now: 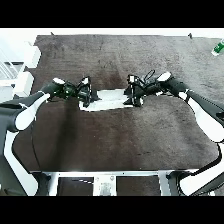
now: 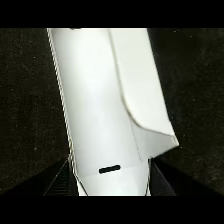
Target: Fold the box and place the chain.
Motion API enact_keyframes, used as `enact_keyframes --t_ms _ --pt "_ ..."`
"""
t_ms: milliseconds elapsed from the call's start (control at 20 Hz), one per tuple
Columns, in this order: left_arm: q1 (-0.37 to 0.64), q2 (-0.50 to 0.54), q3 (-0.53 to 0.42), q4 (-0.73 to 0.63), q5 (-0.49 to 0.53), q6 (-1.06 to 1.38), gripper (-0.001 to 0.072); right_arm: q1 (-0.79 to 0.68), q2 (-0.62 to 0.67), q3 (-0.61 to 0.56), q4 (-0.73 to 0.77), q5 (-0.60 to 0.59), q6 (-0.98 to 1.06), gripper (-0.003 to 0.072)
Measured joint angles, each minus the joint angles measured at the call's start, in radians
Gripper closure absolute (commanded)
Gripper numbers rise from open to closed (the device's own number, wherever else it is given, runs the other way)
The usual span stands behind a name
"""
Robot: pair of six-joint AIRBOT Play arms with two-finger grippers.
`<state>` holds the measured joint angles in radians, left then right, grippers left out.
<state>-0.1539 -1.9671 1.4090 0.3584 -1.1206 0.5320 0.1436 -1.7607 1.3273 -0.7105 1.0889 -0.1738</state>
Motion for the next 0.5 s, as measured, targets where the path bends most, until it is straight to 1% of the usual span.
enact_keyframes --t_ms 500 --pt "0.0 0.0 0.0 0.0 -0.001 0.0 0.0686 0.022 -0.053 0.002 0.005 0.016 0.016 0.0129"
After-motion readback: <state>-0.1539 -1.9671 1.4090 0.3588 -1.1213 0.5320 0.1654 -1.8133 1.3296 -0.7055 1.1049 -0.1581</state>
